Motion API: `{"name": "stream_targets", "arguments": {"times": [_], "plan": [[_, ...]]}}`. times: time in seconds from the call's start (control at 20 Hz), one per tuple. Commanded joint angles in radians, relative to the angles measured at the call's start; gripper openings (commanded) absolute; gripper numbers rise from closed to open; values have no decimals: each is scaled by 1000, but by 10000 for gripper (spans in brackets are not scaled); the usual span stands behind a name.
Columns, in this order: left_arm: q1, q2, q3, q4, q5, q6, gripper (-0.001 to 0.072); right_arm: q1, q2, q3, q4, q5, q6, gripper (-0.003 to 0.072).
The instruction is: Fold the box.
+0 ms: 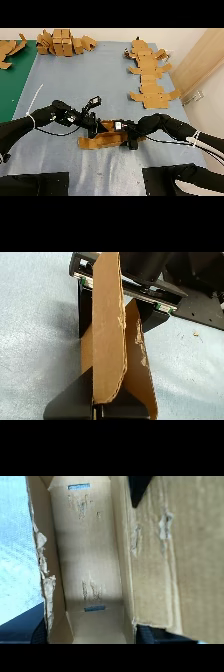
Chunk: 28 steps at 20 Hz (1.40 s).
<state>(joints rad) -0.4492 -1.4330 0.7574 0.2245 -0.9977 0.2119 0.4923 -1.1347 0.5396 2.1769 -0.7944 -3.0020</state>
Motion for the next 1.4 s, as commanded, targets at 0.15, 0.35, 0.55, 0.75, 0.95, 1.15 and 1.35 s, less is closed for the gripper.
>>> {"name": "stream_targets", "arguments": {"times": [0.15, 0.35, 0.55, 0.75, 0.95, 1.15, 1.35], "plan": [[0, -1, 0, 0, -4, -16, 14, 1, 0, -1, 0, 0, 0, 532], [1, 0, 0, 0, -4, -56, 15, 1, 0, -1, 0, 0, 0, 532], [1, 0, 0, 0, -4, -55, 16, 1, 0, -1, 0, 0, 1, 532], [2, 2, 2, 0, -6, -56, 16, 1, 0, -1, 0, 0, 1, 532], [2, 2, 9, -9, -4, -98, 429, 1, 0, -1, 0, 0, 1, 532], [14, 13, 40, 60, -5, -197, 433, 1, 0, -1, 0, 0, 1, 532], [86, 103, 46, 295, -30, -396, 434, 1, 0, -1, 0, 0, 1, 534]]}}
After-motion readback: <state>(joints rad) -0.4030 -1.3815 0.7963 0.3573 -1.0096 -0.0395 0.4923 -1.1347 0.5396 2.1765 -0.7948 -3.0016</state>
